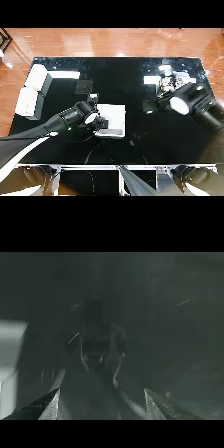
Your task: Fold the box and place the chain.
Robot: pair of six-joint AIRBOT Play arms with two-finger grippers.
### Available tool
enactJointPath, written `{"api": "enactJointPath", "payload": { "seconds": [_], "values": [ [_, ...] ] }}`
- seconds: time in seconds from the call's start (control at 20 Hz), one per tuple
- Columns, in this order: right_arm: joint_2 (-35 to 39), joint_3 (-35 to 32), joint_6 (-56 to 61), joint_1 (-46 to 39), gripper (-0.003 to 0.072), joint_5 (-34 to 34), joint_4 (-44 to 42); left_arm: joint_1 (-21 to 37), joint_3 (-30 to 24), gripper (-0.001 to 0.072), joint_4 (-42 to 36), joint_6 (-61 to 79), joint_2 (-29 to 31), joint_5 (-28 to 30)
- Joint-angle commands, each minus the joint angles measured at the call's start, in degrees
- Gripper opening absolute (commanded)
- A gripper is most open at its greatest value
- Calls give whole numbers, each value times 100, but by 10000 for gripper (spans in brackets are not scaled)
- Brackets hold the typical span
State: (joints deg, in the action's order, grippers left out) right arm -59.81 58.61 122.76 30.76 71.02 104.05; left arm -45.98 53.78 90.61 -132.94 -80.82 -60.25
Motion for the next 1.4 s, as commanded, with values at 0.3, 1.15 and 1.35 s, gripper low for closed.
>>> {"api": "enactJointPath", "payload": {
  "seconds": [0.3, 1.15, 1.35],
  "values": [
    [-752, 428, -1261, -2789, 718, -1609, -205, 4, -2, 19, 22, 7, 4, 48],
    [-4251, 3589, -1346, -3718, 443, -422, -841, 4, -2, 19, 20, 9, 4, 116],
    [-4393, 3591, -1283, -3720, 417, -433, -748, 4, -2, 19, 20, 9, 4, 125]
  ]
}}
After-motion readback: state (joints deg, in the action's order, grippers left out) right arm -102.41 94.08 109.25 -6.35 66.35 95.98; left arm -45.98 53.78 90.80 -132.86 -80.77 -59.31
